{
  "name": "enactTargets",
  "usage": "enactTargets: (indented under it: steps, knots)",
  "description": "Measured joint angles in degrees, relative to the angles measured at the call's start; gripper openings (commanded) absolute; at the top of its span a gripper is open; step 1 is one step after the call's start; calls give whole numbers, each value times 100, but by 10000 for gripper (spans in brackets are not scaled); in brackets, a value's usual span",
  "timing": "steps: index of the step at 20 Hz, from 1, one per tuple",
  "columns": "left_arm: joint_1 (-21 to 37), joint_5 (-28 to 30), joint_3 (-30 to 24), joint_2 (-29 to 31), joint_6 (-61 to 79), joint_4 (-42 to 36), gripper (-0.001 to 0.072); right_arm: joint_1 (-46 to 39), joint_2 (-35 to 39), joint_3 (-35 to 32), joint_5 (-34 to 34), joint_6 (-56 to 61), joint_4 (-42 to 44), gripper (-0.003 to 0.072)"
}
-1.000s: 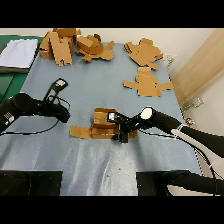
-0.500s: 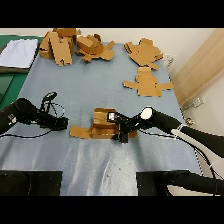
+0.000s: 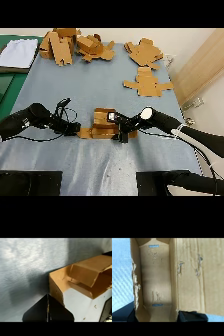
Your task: Fold the box.
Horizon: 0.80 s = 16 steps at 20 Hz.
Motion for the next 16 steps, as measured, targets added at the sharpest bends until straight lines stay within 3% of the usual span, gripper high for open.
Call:
enactTargets:
  steps: [8, 16]
  knots:
    - [-203, 63, 0, -20, 96, -417, 14, 0, 0, 0, 0, 2, -2, 525]
    - [94, 9, 11, 186, -236, 155, 14, 0, 0, 2, 4, 2, 0, 526]
